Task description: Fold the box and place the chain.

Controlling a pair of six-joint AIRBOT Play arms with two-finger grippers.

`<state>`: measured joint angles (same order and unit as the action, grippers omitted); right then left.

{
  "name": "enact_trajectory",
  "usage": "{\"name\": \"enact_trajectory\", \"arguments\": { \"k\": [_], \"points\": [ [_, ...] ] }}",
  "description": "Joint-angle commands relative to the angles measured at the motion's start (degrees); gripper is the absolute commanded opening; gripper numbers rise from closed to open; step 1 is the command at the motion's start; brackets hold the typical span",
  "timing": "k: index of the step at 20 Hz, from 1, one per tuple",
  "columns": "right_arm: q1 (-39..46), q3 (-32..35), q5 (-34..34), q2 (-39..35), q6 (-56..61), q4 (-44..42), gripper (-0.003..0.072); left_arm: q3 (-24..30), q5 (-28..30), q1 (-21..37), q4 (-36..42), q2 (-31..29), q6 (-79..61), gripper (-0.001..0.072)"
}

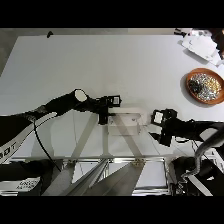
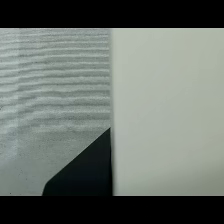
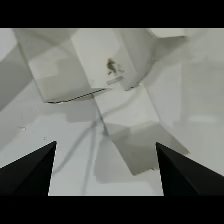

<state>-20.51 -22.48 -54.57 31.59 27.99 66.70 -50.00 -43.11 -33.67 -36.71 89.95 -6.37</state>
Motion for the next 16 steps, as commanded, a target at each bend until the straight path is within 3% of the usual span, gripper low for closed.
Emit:
{"name": "enact_trajectory", "arguments": {
  "k": [1, 9, 16],
  "points": [
    [-4.20, 3.04, 5.57, 2.71, -7.08, 0.33, 0.0720, 0.00, 0.00, 0.00, 0.00, -0.02, 0.00, 0.0013],
    [-15.50, 8.74, 21.22, 7.58, -7.26, -0.09, 0.0720, -0.02, -0.02, 0.00, 0.00, -0.02, 0.00, 0.0013],
    [-17.75, 10.58, 31.56, 11.93, -7.21, -2.75, 0.0707, 0.00, -0.02, 0.00, 0.00, -0.02, 0.00, 0.0013]
  ]
}}
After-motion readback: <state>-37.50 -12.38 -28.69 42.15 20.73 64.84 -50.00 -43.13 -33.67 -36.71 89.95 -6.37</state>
